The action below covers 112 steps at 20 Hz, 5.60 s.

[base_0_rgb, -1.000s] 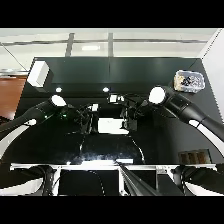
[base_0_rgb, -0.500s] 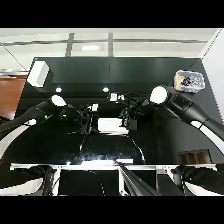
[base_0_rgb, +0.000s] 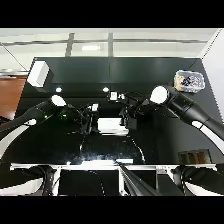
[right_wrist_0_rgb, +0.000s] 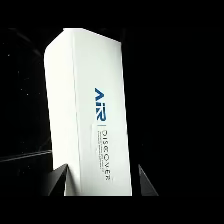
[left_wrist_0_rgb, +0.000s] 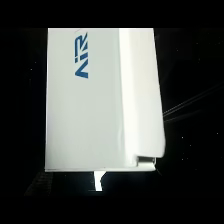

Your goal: Fold the box and place the chain.

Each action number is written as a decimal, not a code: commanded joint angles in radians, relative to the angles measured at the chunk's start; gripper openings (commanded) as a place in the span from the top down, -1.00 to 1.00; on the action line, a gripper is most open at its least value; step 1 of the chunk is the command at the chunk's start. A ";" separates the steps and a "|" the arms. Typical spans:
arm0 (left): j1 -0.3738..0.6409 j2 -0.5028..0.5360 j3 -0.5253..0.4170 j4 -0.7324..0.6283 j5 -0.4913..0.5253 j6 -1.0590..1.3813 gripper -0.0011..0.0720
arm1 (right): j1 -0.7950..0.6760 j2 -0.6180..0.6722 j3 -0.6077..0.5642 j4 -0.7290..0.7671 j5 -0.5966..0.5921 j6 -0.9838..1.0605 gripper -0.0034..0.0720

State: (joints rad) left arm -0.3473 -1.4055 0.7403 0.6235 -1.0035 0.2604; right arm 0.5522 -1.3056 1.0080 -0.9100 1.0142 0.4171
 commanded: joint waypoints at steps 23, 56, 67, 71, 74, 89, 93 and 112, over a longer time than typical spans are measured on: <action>-0.001 0.000 0.001 0.000 0.000 0.001 0.03 | 0.001 -0.013 -0.007 0.000 0.033 0.006 -0.20; -0.001 0.000 0.001 0.000 0.000 0.001 0.03 | 0.029 -0.013 -0.007 -0.007 0.030 0.013 0.17; -0.001 0.000 0.001 0.000 0.000 0.001 0.03 | 0.027 -0.012 -0.007 -0.008 0.029 0.021 -0.10; -0.001 0.000 0.001 0.000 0.000 0.001 0.03 | 0.027 -0.012 -0.007 -0.008 0.028 0.021 0.09; -0.001 0.000 0.001 0.000 0.000 0.001 0.03 | 0.027 -0.012 -0.007 -0.008 0.028 0.021 0.09; -0.001 0.000 0.001 0.000 0.000 0.001 0.03 | 0.027 -0.012 -0.007 -0.008 0.010 0.039 0.09; -0.001 0.000 0.001 0.000 0.000 0.001 0.03 | 0.028 -0.013 -0.007 -0.008 0.013 0.046 0.09; -0.001 0.000 0.001 0.000 0.001 0.001 0.03 | 0.029 -0.013 -0.007 -0.008 0.013 0.065 0.09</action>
State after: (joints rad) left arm -0.3481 -1.4055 0.7403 0.6239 -1.0031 0.2607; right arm 0.5804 -1.3186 1.0012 -0.9176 1.0267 0.4828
